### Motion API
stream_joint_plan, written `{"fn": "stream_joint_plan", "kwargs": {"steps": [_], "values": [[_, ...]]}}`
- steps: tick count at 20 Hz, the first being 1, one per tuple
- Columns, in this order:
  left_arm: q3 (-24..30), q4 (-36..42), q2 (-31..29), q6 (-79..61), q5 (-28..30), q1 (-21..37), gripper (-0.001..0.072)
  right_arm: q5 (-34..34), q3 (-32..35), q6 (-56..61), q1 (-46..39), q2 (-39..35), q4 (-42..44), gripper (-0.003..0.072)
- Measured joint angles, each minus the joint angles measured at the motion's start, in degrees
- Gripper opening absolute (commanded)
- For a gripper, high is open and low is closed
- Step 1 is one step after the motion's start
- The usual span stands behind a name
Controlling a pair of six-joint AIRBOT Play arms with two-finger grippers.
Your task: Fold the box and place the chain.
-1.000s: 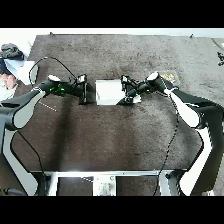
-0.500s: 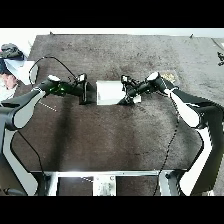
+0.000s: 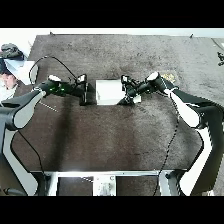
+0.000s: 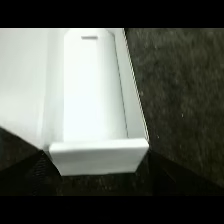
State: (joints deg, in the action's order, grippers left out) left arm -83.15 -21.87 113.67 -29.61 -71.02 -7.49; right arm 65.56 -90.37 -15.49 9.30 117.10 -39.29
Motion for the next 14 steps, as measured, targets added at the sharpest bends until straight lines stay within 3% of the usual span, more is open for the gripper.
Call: {"fn": "stream_joint_plan", "kwargs": {"steps": [14], "values": [[-0.1, -1.7, 0.2, -0.4, 7.5, -2.4, 0.0711, -0.1, 0.0, 0.1, 0.0, 0.0, 0.1, 0.0346]]}}
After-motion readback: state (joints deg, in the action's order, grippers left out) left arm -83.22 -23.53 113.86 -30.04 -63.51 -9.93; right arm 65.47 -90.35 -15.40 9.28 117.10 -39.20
